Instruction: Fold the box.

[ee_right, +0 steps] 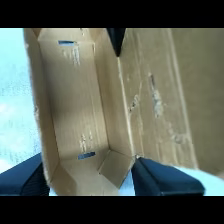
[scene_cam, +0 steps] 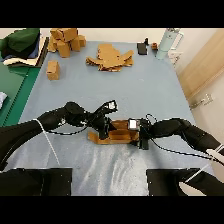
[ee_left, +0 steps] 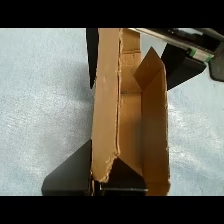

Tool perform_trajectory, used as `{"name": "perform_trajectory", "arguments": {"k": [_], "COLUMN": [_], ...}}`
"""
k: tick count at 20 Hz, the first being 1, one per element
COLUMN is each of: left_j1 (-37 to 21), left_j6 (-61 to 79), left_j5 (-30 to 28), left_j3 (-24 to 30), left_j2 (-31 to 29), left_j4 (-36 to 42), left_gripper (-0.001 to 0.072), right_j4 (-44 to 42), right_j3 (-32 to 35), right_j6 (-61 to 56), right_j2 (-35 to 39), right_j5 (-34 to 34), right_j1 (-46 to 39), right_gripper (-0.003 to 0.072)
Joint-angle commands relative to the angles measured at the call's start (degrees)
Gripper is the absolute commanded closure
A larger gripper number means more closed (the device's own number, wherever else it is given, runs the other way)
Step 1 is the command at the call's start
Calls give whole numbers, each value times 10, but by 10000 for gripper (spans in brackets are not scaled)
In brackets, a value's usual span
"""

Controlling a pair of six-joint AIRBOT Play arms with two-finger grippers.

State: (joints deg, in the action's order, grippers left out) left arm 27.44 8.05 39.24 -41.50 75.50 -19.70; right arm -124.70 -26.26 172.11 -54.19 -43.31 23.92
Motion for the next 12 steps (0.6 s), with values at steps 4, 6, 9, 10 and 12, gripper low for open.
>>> {"name": "perform_trajectory", "arguments": {"k": [4, 6, 9, 10, 12], "left_j1": [0, 0, 0, 0, 0], "left_j6": [0, 0, 0, 0, 0], "left_j5": [2, 2, 2, 2, 2], "left_j3": [0, 0, 0, 0, 0], "left_j2": [0, 0, 0, 0, 0], "left_j4": [0, 0, 0, 0, 0], "left_gripper": [696, 696, 695, 696, 695], "right_j4": [-1, -2, -2, -2, -1], "right_j3": [0, 0, -1, -1, -1], "right_j6": [-1, -3, -7, -12, -14], "right_j2": [10, 11, 11, 11, 17], "right_j5": [-1, -3, -5, -7, -7], "right_j1": [0, 0, 0, 0, 0], "right_gripper": [20, 20, 18, 18, 18]}}
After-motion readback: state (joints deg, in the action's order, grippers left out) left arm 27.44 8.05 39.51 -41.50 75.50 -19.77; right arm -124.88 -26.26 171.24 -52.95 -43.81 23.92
